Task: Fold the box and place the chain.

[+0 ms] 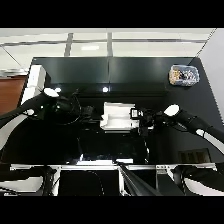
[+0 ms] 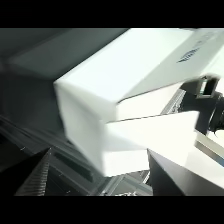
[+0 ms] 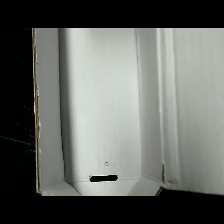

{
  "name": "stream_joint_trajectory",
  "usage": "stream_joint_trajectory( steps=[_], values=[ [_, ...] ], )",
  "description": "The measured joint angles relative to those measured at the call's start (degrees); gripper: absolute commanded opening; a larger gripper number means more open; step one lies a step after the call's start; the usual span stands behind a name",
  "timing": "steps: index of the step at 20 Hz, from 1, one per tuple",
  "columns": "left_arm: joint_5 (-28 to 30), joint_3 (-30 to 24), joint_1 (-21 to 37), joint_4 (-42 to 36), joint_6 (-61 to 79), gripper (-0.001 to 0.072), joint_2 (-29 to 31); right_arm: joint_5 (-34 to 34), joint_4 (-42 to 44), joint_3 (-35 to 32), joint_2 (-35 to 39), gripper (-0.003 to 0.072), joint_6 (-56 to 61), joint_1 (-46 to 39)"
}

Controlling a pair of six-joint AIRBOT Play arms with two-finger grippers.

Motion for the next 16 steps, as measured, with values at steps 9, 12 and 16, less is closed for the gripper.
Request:
stream_joint_trajectory(
  steps=[9,12,16],
  values=[
    [0.8,7.5,-9.0,11.1,-13.5,0.0483,0.0,0.0,0.0,0.0,0.0,0.0490,0.0,0.0],
    [2.6,8.9,-11.3,14.1,-17.6,0.0477,0.0,0.0,0.0,0.0,0.0,0.0489,0.0,0.0],
    [5.1,9.6,-14.3,16.6,-21.9,0.0435,0.0,0.0,0.0,0.0,0.0,0.0489,0.0,0.0]
  ],
)
